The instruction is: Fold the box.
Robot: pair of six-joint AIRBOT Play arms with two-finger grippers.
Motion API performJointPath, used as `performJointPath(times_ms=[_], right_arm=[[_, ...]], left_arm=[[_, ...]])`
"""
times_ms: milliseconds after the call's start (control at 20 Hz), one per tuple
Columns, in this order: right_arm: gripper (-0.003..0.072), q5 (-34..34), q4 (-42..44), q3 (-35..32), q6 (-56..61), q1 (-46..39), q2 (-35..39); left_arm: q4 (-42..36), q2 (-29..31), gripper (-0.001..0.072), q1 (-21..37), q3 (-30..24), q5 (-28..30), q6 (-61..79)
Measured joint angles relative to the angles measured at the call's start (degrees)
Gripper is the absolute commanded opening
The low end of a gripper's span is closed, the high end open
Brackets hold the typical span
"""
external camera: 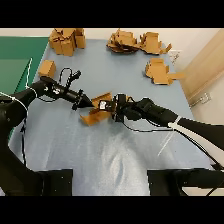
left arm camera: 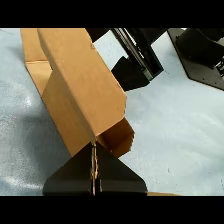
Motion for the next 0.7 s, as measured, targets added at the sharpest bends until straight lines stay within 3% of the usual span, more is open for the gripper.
performJointPath(times_ms=[400, 700], right_arm=[[0.0714, -0.92, -1.09, 1.16, -0.85, 0.17, 0.79], [0.0713, -0.83, 2.75, 1.33, -2.36, -0.2, -0.63]], left_arm=[[0.15, 0.0, 0.001, -0.02, 0.02, -0.11, -0.35], [0.17, 0.0, 0.001, -0.04, 0.0, -0.35, -0.37]])
